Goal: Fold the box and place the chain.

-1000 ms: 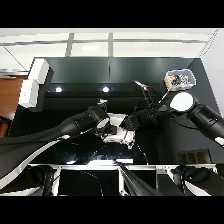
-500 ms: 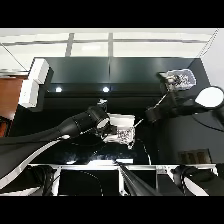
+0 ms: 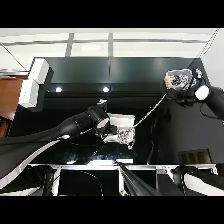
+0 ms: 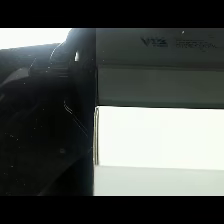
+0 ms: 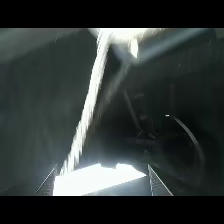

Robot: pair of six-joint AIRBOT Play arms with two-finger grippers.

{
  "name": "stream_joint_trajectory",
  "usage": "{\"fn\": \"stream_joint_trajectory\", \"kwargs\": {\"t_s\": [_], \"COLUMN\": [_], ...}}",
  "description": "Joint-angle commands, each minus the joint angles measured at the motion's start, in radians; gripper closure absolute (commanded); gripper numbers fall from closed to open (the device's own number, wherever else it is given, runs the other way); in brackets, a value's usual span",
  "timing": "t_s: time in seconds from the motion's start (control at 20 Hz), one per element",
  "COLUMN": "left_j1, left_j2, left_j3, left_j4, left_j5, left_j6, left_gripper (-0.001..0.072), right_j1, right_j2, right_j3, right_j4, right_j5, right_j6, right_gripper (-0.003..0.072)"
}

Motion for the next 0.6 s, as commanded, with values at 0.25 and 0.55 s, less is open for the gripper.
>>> {"fn": "stream_joint_trajectory", "kwargs": {"t_s": [0.25, 0.55], "left_j1": [0.0, 0.0], "left_j2": [-0.001, -0.001], "left_j3": [0.0, 0.0], "left_j4": [-0.002, -0.002], "left_j5": [0.001, 0.0], "left_j6": [0.0, 0.0], "left_gripper": [0.068, 0.068], "right_j1": [-0.022, -0.047], "right_j2": [-0.327, -0.087], "right_j3": [0.258, 0.312], "right_j4": [0.166, 0.169], "right_j5": [0.02, 0.265], "right_j6": [0.073, -0.277], "right_gripper": [0.0496, 0.067]}}
